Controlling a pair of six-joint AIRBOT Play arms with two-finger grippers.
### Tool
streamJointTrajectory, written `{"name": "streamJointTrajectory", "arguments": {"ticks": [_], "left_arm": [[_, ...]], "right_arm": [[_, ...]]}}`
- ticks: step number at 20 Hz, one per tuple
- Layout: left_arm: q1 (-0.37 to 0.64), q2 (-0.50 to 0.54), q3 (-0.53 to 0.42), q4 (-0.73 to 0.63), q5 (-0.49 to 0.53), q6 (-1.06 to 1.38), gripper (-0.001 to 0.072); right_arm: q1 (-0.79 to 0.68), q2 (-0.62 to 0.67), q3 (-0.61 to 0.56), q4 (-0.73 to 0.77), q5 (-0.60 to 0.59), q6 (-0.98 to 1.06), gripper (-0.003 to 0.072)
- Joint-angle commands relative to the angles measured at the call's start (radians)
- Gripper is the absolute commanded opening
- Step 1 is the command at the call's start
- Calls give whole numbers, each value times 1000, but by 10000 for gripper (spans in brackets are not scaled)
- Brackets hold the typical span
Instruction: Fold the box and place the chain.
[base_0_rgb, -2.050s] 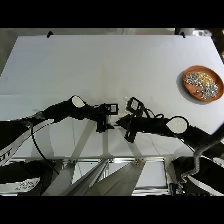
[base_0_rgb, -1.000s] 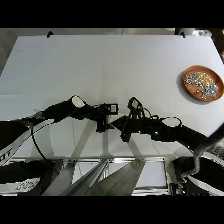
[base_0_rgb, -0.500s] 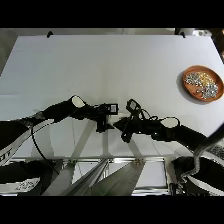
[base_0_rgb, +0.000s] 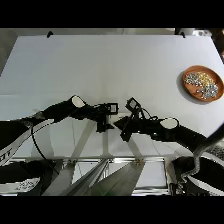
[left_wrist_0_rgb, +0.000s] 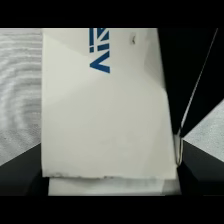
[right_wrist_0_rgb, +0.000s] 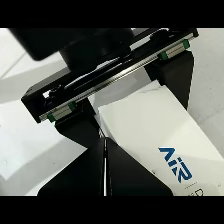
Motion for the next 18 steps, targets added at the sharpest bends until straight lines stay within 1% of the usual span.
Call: {"name": "streamJointTrajectory", "arguments": {"ticks": [1, 11, 13, 17, 18], "left_arm": [[0, 0, 0, 2, 0, 4, 387], [0, 0, 0, 2, 0, 4, 387], [0, 0, 0, 2, 0, 4, 387], [0, 0, 0, 2, 0, 4, 387], [0, 0, 0, 2, 0, 4, 387]], "right_arm": [[0, -1, 0, -5, -43, 14, 13], [0, -10, 0, -5, -87, 37, 13], [0, -16, 0, -12, -66, 37, 13], [0, -11, 0, -11, 49, -33, 14], [0, -5, 0, -12, 55, -39, 14]]}}
